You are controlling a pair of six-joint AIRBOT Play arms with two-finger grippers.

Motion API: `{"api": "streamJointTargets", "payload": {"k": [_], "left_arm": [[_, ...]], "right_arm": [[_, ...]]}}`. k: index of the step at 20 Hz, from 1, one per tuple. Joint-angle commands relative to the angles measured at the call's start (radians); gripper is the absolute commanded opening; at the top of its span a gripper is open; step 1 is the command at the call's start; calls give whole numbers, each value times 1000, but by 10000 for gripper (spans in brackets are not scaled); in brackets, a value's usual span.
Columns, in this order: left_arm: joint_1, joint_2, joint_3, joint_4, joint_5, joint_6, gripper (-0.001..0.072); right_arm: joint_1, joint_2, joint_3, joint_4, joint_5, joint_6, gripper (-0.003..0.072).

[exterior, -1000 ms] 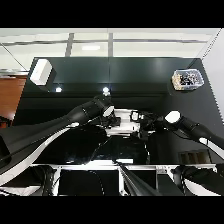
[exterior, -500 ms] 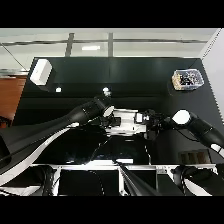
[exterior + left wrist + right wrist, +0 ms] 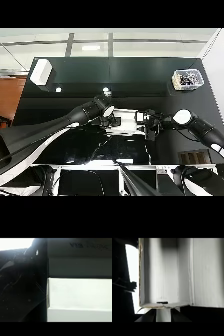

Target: Fold the box and place the chain.

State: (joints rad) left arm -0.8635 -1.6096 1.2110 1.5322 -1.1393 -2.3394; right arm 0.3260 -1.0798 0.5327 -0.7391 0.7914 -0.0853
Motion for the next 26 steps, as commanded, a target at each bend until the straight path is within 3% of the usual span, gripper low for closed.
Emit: {"api": "streamJointTargets", "payload": {"k": [1, 3, 9, 10, 11, 12, 13, 15, 16, 17, 18, 21, 23, 26], "left_arm": [[-1, 0, 0, 0, 2, 1, 27], [-1, 0, 0, 0, 2, 1, 27], [-1, 0, 0, 0, 2, 1, 27], [-1, 0, 0, 0, 2, 1, 27], [-1, 0, 0, 0, 2, 1, 27], [-1, 0, 0, 0, 3, 1, 27], [-1, 0, 0, 0, 3, 1, 27], [-1, 0, 0, 0, 3, 1, 27], [-1, 0, 0, 0, 3, 1, 27], [0, 0, 0, 0, 4, 1, 27], [0, 0, 0, 0, 5, 1, 27], [0, 0, 0, 0, 5, 1, 27], [0, 0, 0, 0, 4, 1, 27], [0, 0, 0, 0, 4, 1, 27]], "right_arm": [[1, -34, 1, 153, -10, 1, 195], [6, -56, 1, 213, -17, 3, 198], [11, -97, 1, 209, -56, 89, 200], [11, -97, 1, 220, -55, 108, 404], [11, -97, 1, 231, -50, 111, 560], [11, -97, 1, 224, -43, 112, 409], [11, -97, 1, 220, -43, 113, 350], [11, -97, 1, 226, -47, 116, 411], [11, -97, 1, 225, -43, 121, 304], [10, -95, 1, 225, -43, 166, 103], [6, -89, 3, 218, -40, 247, 3], [-77, -14, 62, 71, 108, 630, 10], [-213, 64, 124, -116, 220, 925, 10], [-500, 136, 104, -297, 240, 1271, 10]]}}
